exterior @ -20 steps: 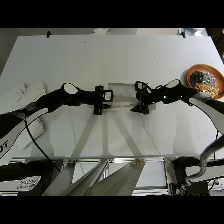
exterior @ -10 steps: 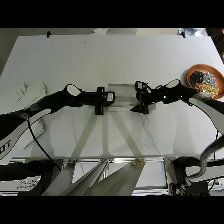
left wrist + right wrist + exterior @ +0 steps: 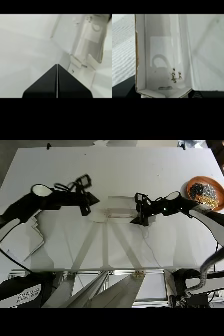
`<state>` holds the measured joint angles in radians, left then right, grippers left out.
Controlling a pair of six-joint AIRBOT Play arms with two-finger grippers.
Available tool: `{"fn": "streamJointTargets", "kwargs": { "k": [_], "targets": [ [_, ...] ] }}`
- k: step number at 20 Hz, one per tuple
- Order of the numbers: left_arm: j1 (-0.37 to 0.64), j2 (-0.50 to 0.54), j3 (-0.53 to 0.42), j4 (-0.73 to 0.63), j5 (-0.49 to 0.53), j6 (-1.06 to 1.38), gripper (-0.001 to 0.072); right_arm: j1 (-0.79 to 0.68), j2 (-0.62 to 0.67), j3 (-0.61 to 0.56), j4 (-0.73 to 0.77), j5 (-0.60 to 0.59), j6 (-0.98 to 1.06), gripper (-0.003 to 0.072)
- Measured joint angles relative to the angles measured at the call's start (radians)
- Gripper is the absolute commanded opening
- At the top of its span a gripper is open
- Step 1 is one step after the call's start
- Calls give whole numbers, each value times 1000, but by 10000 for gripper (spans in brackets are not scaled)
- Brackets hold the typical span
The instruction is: Fold the box and place the chain.
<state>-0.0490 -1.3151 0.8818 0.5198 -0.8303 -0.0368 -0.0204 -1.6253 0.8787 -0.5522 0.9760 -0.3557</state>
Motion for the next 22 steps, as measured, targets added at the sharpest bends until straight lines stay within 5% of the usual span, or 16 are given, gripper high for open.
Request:
{"fn": "streamJointTargets", "kwargs": {
  "k": [4,9,19,22],
  "targets": [
    [87,11,0,241,-25,-507,5,0,0,0,0,0,-1,398],
    [48,-59,0,451,-50,-859,5,0,0,0,-1,0,-1,398],
    [-106,-176,0,410,-36,-995,8,0,0,0,-1,0,-1,398],
    [-115,-181,0,311,-35,-962,153,0,0,0,-1,1,-1,398]
  ]
}}
